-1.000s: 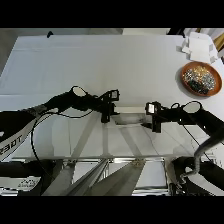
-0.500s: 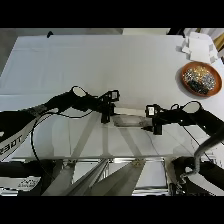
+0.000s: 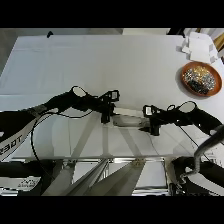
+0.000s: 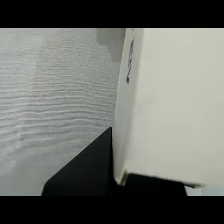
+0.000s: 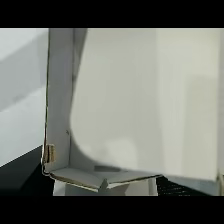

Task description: Fold the box and place the chain.

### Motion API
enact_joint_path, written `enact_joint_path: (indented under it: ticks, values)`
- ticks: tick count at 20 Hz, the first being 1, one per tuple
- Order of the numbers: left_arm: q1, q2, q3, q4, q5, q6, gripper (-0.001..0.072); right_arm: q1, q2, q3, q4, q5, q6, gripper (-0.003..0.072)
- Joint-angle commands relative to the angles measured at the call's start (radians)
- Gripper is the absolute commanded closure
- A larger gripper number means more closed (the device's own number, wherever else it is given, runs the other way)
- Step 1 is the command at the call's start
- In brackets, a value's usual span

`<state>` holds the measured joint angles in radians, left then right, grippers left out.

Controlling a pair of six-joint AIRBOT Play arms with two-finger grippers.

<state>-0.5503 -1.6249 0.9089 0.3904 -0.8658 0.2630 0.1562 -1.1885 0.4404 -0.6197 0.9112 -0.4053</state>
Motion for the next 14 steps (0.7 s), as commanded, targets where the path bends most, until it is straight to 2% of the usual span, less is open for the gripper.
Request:
enact_joint_path:
  ticks: [1, 7, 8, 10, 11, 14]
  values:
    - [0.000, 0.000, 0.000, -0.001, 0.001, -0.001, 0.0698, 0.006, -0.019, 0.000, 0.007, -0.013, -0.008, 0.0078]
    - [0.000, 0.000, 0.000, -0.001, 0.002, 0.000, 0.0698, 0.006, -0.053, 0.000, 0.007, -0.040, -0.016, 0.0112]
    - [0.000, 0.000, 0.000, -0.001, 0.002, -0.001, 0.0698, 0.006, -0.055, 0.000, 0.007, -0.040, -0.016, 0.0165]
    - [0.000, 0.000, 0.000, -0.001, 0.001, -0.001, 0.0698, 0.006, -0.056, 0.000, 0.007, -0.040, -0.016, 0.0218]
    - [0.000, 0.000, 0.000, -0.001, 0.002, -0.001, 0.0698, 0.006, -0.056, 0.000, 0.006, -0.040, -0.016, 0.0285]
    - [0.000, 0.000, 0.000, -0.001, 0.001, -0.001, 0.0698, 0.006, -0.056, 0.000, -0.004, -0.039, -0.015, 0.0294]
